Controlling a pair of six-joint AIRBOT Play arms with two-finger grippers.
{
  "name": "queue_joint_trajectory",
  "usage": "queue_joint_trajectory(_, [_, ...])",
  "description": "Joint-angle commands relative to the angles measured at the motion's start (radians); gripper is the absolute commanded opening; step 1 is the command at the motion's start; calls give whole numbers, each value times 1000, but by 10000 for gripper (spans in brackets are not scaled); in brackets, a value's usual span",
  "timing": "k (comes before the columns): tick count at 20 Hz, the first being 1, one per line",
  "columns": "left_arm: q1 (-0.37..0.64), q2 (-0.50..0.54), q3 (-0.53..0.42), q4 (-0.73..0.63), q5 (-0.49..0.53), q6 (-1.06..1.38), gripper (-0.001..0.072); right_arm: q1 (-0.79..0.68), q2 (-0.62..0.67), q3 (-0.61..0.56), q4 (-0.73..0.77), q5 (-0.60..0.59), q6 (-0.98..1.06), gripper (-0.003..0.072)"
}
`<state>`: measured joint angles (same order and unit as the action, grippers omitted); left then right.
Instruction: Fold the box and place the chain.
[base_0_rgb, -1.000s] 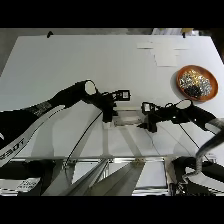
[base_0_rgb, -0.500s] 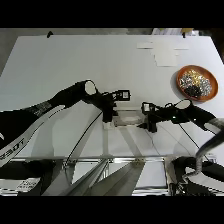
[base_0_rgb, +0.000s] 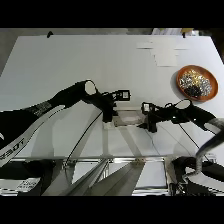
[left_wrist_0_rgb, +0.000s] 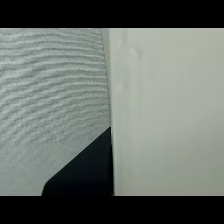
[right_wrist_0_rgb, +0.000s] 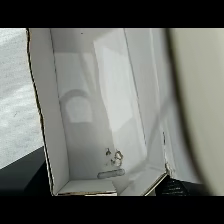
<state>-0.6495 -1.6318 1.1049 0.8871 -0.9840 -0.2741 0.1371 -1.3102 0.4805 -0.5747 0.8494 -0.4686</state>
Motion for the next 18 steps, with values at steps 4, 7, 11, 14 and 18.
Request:
queue_joint_trajectory(4, [0,0,0,0,0,0,9,1,0,-1,-1,1,-1,449])
queue_joint_trajectory(7, [0,0,0,0,0,0,9,1,0,-1,-1,1,-1,449])
queue_joint_trajectory(11, [0,0,0,0,0,0,9,1,0,-1,-1,1,-1,449])
queue_joint_trajectory(14, [0,0,0,-1,0,0,9,1,0,-1,-1,1,-1,449])
queue_joint_trajectory(18, [0,8,0,5,-15,-47,122,1,0,-1,-1,1,-1,449])
